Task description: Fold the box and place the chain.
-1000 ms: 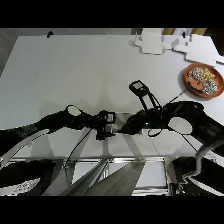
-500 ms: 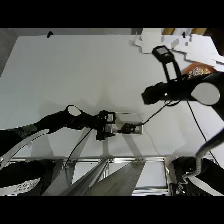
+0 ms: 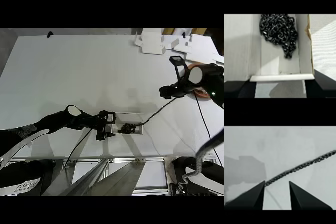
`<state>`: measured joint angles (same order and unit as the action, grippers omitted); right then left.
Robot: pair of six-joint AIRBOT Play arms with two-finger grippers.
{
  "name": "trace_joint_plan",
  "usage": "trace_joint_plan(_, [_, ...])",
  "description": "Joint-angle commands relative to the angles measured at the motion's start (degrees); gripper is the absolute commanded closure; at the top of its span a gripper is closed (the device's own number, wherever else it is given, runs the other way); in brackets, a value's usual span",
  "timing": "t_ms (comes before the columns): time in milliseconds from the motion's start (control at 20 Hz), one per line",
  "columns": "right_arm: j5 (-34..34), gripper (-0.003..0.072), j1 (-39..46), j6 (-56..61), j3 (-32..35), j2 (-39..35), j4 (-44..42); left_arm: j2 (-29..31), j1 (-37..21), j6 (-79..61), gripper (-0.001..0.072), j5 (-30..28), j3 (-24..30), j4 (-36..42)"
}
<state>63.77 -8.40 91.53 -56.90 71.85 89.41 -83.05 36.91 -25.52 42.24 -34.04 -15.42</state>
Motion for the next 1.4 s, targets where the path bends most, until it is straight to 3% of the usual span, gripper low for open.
trace_joint_plan(0, [-0.85, 0.0333, 1.09, -0.52, 0.15, 6.08, 0.55, 0.04, -0.02, -0.02, 0.0502, 0.0, 0.0, -0.02])
trace_joint_plan(400, [-0.98, 0.0349, 1.09, 1.31, 0.85, 11.63, 0.37, 0.04, -0.02, -0.02, 0.0502, 0.0, 0.0, -0.02])
trace_joint_plan(500, [-0.26, 0.042, 1.09, 1.53, 0.87, 12.76, 0.09, 0.04, -0.02, -0.02, 0.0502, 0.0, 0.0, -0.02])
trace_joint_plan(750, [1.33, 0.0467, 1.09, 1.64, 0.87, 13.27, -0.07, 0.04, -0.02, -0.02, 0.0502, 0.0, 0.0, -0.02])
trace_joint_plan(1350, [3.1, 0.0466, 1.11, 1.38, 0.9, 9.46, 2.25, 0.02, -0.02, -0.02, 0.0502, 0.0, 0.0, -0.02])
